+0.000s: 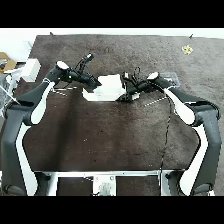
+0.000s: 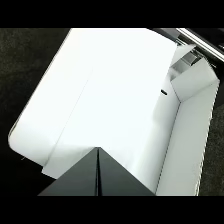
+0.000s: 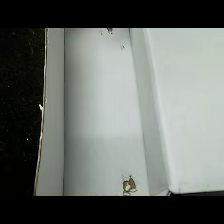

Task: Fold the box and place the chain.

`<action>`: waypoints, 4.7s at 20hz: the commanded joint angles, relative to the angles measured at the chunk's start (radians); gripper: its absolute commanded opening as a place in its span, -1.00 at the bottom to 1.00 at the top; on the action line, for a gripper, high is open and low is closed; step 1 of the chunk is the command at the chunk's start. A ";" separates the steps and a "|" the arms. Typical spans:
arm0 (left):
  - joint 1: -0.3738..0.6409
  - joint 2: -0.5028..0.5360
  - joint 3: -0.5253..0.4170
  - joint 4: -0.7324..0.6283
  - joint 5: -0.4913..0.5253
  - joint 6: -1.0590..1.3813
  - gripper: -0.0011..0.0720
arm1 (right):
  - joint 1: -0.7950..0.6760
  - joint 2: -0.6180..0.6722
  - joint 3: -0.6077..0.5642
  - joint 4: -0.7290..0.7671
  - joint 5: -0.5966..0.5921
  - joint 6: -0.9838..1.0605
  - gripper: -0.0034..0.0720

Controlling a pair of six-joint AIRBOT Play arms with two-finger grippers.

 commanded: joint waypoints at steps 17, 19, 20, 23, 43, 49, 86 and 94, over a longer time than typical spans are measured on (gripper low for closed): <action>0.050 0.241 0.032 0.263 -0.179 0.032 -0.91 | 0.000 0.000 0.000 -0.001 0.000 -0.001 0.27; 0.046 0.233 0.019 0.349 -0.224 0.144 0.90 | 0.000 0.000 0.000 -0.002 0.000 -0.001 0.27; 0.041 0.229 0.000 0.359 -0.215 0.205 0.98 | 0.000 0.000 0.000 -0.002 0.000 -0.002 0.27; 0.021 0.221 -0.074 0.357 -0.153 0.358 0.98 | 0.000 0.000 0.000 -0.002 0.000 -0.001 0.27; -0.052 0.196 -0.259 0.245 0.074 0.448 0.51 | 0.000 0.000 0.000 -0.001 0.000 -0.001 0.27; -0.052 0.196 -0.259 0.249 0.043 0.448 -0.04 | 0.000 0.000 0.000 -0.002 0.000 -0.001 0.27; -0.048 0.156 -0.258 0.053 0.049 0.504 0.98 | 0.000 0.000 0.000 -0.002 0.000 -0.001 0.27; -0.048 0.188 -0.232 0.189 -0.010 0.295 -0.94 | 0.000 0.000 0.000 -0.001 0.000 -0.001 0.27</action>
